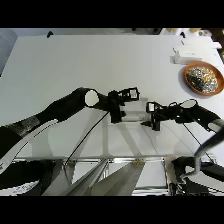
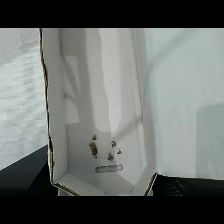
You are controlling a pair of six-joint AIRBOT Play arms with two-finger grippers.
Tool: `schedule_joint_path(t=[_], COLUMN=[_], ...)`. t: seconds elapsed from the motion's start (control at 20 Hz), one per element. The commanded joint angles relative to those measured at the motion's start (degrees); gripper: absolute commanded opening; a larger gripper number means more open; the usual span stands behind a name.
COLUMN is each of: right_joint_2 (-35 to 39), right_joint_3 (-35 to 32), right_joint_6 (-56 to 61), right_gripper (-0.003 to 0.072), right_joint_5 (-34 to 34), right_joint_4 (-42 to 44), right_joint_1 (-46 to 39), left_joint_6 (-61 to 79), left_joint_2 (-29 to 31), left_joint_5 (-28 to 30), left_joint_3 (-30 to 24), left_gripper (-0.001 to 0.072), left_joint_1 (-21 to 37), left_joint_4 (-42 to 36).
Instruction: Fold the box and place the chain.
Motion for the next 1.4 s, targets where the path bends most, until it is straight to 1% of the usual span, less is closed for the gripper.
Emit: schedule_joint_path(t=[0.0, 0.1, 0.3, 0.45, 0.55, 0.7, 0.8, 0.95, 1.05, 1.1, 1.2, 1.35], right_joint_2=[0.0, 0.0, 0.0, 0.0, 0.0, 0.0, 0.0, 0.0, 0.0, 0.0, 0.0, 0.0], right_joint_3=[0.1, 0.1, 0.0, 0.1, 0.1, 0.0, 0.1, 0.0, 0.0, 0.0, 0.0, 0.1], right_joint_6=[-0.1, -0.1, -0.1, -0.1, -0.1, -0.1, -0.1, -0.1, -0.1, -0.1, -0.1, -0.1], right_gripper=[0.0414, 0.0414, 0.0414, 0.0414, 0.0414, 0.0414, 0.0414, 0.0414, 0.0414, 0.0414, 0.0414, 0.0414], right_joint_5=[0.0, 0.0, 0.0, 0.0, 0.0, 0.0, 0.0, 0.0, 0.0, 0.0, 0.0, 0.0], right_joint_4=[0.0, 0.0, 0.0, 0.0, 0.0, 0.0, 0.0, 0.0, 0.0, 0.0, 0.0, 0.0], right_joint_1=[0.0, 0.0, 0.0, 0.0, 0.0, 0.0, 0.0, 0.0, 0.0, 0.0, 0.0, 0.0], left_joint_6=[1.0, 1.0, 1.0, 1.0, 1.0, 1.0, 1.0, -1.4, -3.8, -3.7, -2.1, 7.4], left_joint_2=[-2.3, -3.7, -6.2, -6.1, -5.0, -0.9, 2.4, 6.0, 6.5, 6.4, 6.3, 6.2], left_joint_5=[7.5, 8.4, 7.5, 7.1, 5.5, 0.7, -5.1, -15.3, -20.9, -22.8, -22.9, -20.9], left_joint_3=[0.0, 0.0, 0.0, 0.0, 0.0, 0.0, 0.0, 0.0, 0.0, -0.2, -1.4, -3.6], left_gripper=[0.0451, 0.0433, 0.0433, 0.0433, 0.0435, 0.0435, 0.0434, 0.0432, 0.0432, 0.0432, 0.0433, 0.0433], left_joint_1=[-0.1, -0.1, -0.1, -0.1, 0.2, 1.9, 3.3, 4.5, 5.0, 5.2, 5.4, 5.6], left_joint_4=[0.8, 0.6, -1.2, -2.1, -2.1, -1.7, -0.7, 6.3, 10.8, 12.8, 15.8, 15.5])
